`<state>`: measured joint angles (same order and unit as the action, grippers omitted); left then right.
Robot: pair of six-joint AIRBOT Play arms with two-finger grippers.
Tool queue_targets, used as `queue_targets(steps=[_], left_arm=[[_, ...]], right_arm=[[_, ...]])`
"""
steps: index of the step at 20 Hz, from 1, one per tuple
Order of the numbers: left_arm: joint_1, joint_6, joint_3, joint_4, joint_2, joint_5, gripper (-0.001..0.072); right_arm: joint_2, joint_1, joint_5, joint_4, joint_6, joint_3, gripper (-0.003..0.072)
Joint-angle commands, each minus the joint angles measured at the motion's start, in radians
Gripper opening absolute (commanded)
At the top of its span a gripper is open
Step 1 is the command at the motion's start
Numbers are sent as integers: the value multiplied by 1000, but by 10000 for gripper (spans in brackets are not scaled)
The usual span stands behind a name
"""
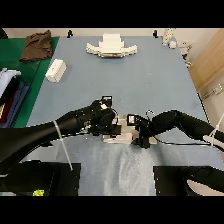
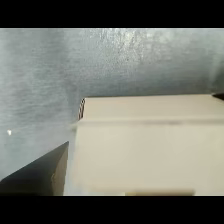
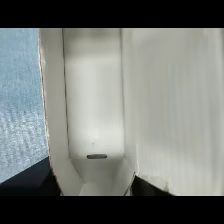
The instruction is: Fold the box.
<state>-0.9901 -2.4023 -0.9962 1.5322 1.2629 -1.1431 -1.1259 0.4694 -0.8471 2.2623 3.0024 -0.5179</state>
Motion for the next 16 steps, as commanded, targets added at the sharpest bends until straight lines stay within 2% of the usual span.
queue_targets(steps=[1,3,4,5,6,8,12,14,16], left_arm=[[0,13,-1,17,-121,-99,486],[0,24,-1,45,-191,-148,483],[0,24,-1,64,-219,-164,350],[0,35,-1,78,-238,-176,75],[0,66,-1,98,-250,-173,17],[1,104,-1,119,-252,-164,16],[2,427,0,137,-253,-96,16],[83,623,32,74,-298,-67,15],[204,945,114,-35,-372,-2,15]], right_arm=[[-1,0,0,0,0,0,550],[-1,0,0,0,0,0,550],[-1,0,0,0,0,0,550],[-1,0,0,0,0,0,550],[-1,0,0,0,0,0,550],[-1,0,0,0,0,0,550],[-1,0,0,0,0,0,550],[-1,0,0,0,0,0,550],[-1,0,0,-1,0,0,550]])
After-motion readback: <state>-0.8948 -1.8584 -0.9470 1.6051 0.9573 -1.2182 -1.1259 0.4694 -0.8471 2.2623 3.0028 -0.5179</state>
